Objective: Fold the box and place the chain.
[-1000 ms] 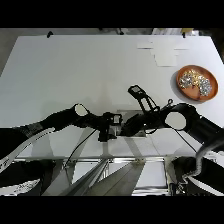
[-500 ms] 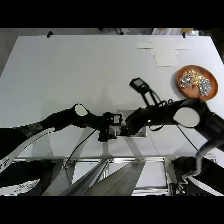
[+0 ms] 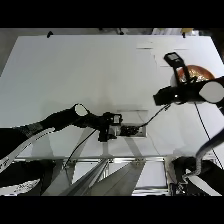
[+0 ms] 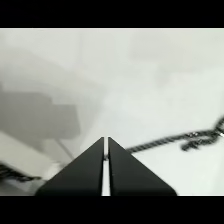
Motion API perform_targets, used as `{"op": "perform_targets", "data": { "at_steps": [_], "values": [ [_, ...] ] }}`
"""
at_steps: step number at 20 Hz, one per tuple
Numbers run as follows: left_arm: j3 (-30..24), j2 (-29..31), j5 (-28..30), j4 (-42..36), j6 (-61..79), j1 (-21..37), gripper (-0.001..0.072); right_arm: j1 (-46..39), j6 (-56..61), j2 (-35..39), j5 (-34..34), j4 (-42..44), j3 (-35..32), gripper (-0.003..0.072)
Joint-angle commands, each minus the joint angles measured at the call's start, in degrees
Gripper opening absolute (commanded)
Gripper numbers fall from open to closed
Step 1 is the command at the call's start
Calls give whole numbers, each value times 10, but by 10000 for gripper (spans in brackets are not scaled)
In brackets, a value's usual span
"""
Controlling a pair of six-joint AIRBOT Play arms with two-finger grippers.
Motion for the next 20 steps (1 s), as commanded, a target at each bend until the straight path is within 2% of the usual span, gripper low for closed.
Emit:
{"op": "perform_targets", "data": {
  "at_steps": [1, 2, 3, 5, 7, 20],
  "values": [
    [1, 0, 0, 0, 0, 0, 140, -72, 0, -48, 17, -29, 2, 401],
    [1, 0, 0, 0, 0, 0, 140, -81, -1, -66, 24, -30, 2, 476],
    [1, 0, 0, 0, 0, 0, 140, -85, -1, -83, 28, -29, 2, 439],
    [1, 0, 0, 0, 0, 0, 140, -87, 0, -113, 28, -29, 0, 283],
    [1, 0, 0, 0, 0, 0, 140, -87, 5, -142, 29, -28, 0, 261],
    [1, 0, 0, 0, 0, 0, 140, -87, 32, -250, 25, -29, 0, 286]
  ]
}}
